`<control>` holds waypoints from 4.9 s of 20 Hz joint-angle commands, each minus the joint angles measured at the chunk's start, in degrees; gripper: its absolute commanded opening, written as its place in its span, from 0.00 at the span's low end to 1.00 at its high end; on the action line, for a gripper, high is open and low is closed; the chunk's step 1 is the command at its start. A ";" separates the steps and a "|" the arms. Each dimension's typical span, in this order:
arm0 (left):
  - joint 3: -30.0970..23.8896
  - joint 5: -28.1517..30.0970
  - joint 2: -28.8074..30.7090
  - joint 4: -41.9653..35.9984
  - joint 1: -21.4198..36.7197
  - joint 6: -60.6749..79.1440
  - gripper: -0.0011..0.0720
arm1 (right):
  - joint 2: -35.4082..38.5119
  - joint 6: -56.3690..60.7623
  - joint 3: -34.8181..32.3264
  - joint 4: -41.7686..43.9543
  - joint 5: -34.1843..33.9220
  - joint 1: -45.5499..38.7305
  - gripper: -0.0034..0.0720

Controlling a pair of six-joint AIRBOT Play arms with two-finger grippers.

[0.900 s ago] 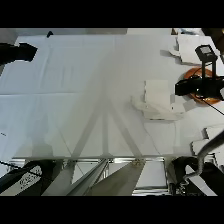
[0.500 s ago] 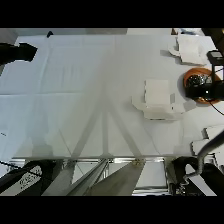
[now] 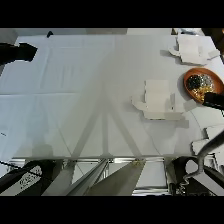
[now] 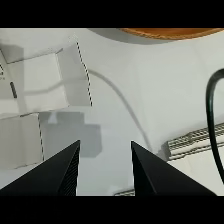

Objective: Fold the box and place the chain.

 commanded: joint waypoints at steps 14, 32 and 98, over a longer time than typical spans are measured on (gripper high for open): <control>0.00 0.00 0.02 0.00 0.02 0.02 0.97 | -29.27 -7.17 15.30 10.10 11.65 -1.53 0.53; 0.00 0.00 0.02 0.00 0.02 0.02 0.97 | -29.70 -22.86 15.30 28.68 12.61 7.56 0.06; 0.04 -9.60 -4.31 1.38 -18.10 2.21 0.86 | -8.83 -35.63 -20.52 51.80 -58.73 40.59 0.06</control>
